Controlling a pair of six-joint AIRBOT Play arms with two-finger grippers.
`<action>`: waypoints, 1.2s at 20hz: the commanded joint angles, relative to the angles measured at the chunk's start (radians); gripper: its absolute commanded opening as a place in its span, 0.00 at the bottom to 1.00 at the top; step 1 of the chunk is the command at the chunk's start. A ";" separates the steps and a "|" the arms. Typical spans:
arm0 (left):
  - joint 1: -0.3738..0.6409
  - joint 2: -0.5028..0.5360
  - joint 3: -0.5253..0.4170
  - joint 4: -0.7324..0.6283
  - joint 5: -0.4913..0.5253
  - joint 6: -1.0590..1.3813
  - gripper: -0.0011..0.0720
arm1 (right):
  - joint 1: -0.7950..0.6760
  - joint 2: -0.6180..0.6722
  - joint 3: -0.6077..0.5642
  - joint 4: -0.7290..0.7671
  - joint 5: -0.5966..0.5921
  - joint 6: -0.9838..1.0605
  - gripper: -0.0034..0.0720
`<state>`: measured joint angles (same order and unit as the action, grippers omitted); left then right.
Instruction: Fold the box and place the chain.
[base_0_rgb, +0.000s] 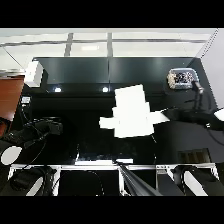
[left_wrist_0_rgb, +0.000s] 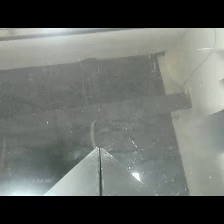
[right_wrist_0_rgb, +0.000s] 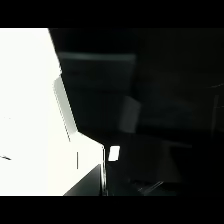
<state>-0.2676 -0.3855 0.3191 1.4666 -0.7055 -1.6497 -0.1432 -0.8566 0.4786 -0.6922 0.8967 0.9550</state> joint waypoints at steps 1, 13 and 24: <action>-0.001 -0.001 -0.001 -0.084 0.023 0.000 0.05 | 0.179 0.023 -0.109 0.046 -0.185 0.017 0.06; 0.001 -0.579 0.200 -0.925 -0.083 0.518 0.99 | 0.383 0.023 -0.118 0.071 -0.293 0.018 0.06; -0.001 -1.201 0.556 -1.083 -0.497 0.772 0.97 | 0.383 0.023 -0.118 0.071 -0.288 0.018 0.06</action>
<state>-0.2687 -1.4868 0.7982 0.3927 -1.0767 -0.9398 0.2386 -0.8341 0.3603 -0.6205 0.6083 0.9733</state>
